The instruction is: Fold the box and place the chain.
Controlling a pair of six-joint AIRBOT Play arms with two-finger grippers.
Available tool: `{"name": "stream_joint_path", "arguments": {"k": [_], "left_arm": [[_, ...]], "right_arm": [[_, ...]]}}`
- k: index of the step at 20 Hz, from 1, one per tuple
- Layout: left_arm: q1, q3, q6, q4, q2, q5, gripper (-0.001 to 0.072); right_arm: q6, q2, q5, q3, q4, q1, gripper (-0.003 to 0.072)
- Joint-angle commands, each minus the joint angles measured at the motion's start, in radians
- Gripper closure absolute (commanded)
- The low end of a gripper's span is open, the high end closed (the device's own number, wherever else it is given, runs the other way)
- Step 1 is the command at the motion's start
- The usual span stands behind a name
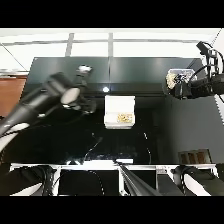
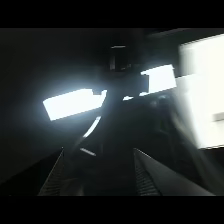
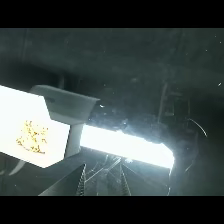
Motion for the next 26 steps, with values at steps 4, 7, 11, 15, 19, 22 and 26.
{"name": "stream_joint_path", "arguments": {"k": [4,7,11,15,19,22,26], "left_arm": [[0.416,-0.361,0.737,-0.801,0.228,0.362,0.0195],[0.447,-0.441,1.287,-1.180,0.207,0.330,0.0021],[0.404,-0.452,1.617,-1.193,0.162,0.330,-0.0008],[0.354,-0.418,1.896,-1.056,0.121,0.325,-0.0007],[0.355,-0.388,2.033,-1.066,-0.008,0.340,-0.0007],[0.343,-0.374,2.087,-1.057,-0.100,0.349,-0.0007],[0.303,-0.338,2.109,-1.031,-0.165,0.357,-0.0006]], "right_arm": [[0.002,0.000,-0.039,0.000,0.001,-0.001,0.0424],[0.002,0.000,-0.033,0.000,0.002,-0.001,0.0424],[0.002,0.000,-0.033,0.000,0.002,-0.001,0.0424],[0.019,0.000,-0.028,0.000,0.037,-0.001,0.0424],[0.020,0.000,-0.026,0.000,0.038,-0.001,0.0423],[0.027,0.000,-0.023,0.000,0.038,-0.001,0.0424],[0.027,0.000,-0.019,0.000,0.038,-0.001,0.0424]]}}
